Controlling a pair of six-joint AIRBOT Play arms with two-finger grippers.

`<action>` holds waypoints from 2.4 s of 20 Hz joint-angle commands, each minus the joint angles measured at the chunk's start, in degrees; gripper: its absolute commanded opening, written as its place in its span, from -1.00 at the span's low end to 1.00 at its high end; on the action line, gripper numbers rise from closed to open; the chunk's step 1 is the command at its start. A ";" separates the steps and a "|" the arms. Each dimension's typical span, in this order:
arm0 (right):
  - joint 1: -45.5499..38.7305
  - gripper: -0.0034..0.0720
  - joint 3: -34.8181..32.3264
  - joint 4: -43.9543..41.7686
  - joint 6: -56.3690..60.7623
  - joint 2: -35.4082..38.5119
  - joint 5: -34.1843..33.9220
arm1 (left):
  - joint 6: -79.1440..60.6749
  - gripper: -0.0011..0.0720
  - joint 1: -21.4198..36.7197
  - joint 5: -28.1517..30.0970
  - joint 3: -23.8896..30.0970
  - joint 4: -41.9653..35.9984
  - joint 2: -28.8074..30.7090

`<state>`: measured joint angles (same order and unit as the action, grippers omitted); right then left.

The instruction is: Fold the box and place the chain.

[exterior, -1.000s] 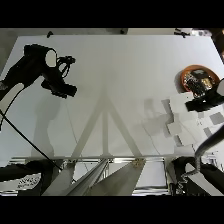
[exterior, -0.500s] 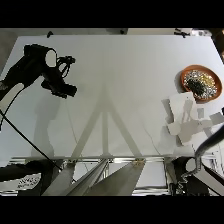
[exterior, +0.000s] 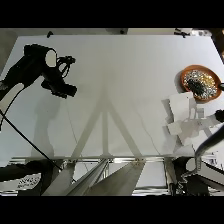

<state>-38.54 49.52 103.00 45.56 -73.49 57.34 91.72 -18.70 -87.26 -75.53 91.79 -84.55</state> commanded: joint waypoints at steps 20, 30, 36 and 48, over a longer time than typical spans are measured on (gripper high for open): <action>21.59 -0.88 0.00 -46.23 -16.57 -4.44 9.90 | 0.00 -0.93 0.04 0.02 0.02 0.00 0.04; 46.53 -0.88 -4.50 -52.83 17.62 1.31 -2.32 | -0.02 -0.93 0.04 0.02 0.02 0.00 0.04; 55.63 -0.88 -12.09 -41.53 40.28 12.87 -10.19 | -5.73 -0.93 0.02 2.78 0.02 0.39 0.04; 64.30 -0.88 -16.17 -32.00 52.09 14.80 -13.16 | -16.65 -0.86 0.07 10.43 0.07 -5.84 -0.02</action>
<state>24.99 33.56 69.45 96.47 -58.87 44.53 82.26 -18.68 -79.15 -75.50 89.27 -84.55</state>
